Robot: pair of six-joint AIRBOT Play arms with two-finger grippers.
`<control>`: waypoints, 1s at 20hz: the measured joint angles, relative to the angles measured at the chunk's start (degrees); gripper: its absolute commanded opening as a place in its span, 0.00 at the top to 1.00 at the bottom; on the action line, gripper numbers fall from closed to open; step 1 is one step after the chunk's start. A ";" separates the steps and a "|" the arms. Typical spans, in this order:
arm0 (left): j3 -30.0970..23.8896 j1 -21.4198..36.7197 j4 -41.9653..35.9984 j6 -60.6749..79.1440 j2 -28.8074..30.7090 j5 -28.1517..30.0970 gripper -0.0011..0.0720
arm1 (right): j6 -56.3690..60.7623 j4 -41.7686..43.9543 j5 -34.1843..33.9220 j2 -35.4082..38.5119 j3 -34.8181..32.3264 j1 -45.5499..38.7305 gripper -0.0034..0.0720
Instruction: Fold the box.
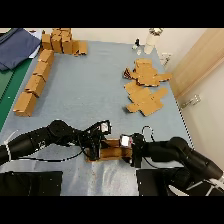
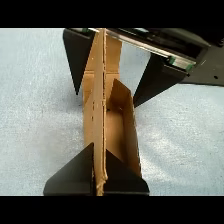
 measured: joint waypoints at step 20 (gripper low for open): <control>0.00 0.00 -0.02 0.00 0.00 -0.02 0.97 | -21.55 11.96 -7.10 -13.92 4.96 -8.09 0.01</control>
